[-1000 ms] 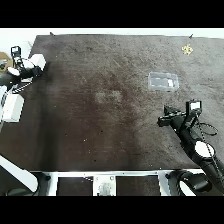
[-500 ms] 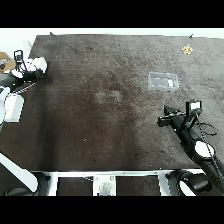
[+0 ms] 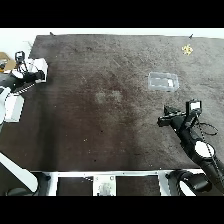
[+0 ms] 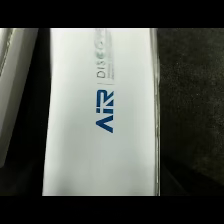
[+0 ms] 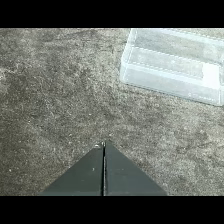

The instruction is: Fold the box and place the chain.

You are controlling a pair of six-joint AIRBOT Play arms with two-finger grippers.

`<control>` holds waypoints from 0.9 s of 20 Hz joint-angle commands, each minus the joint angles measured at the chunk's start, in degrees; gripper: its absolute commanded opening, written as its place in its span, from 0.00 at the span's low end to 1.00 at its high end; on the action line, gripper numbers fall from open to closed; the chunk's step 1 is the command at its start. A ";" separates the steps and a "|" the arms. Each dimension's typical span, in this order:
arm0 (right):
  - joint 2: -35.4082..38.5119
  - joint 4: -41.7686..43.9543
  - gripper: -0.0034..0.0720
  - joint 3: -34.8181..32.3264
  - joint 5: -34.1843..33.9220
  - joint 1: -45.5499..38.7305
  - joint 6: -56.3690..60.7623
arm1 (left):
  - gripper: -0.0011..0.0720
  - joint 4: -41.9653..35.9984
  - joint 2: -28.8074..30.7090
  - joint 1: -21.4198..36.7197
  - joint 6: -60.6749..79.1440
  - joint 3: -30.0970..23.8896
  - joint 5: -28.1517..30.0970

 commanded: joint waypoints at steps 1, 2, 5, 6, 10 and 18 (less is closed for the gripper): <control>0.00 0.00 0.05 -0.02 0.00 0.02 0.00 | 0.94 1.62 0.46 0.02 0.11 0.26 -0.09; 0.00 0.00 0.05 -0.02 0.00 0.02 0.00 | 0.94 2.36 0.92 0.02 0.09 0.42 -0.17; 0.00 -0.02 0.05 -0.02 0.00 0.02 0.00 | 0.94 4.96 3.30 0.02 0.09 0.63 -0.33; 0.00 0.00 0.05 -0.02 0.00 0.02 0.00 | 0.94 5.40 4.63 0.02 0.09 0.70 -0.31; 0.00 -0.02 0.05 -0.02 -0.02 0.02 -0.02 | 0.94 5.57 12.04 0.02 0.09 0.70 -0.92; 0.00 -0.02 0.05 -0.02 0.02 0.02 -0.02 | 0.02 -1.20 35.32 0.02 0.28 0.66 -9.64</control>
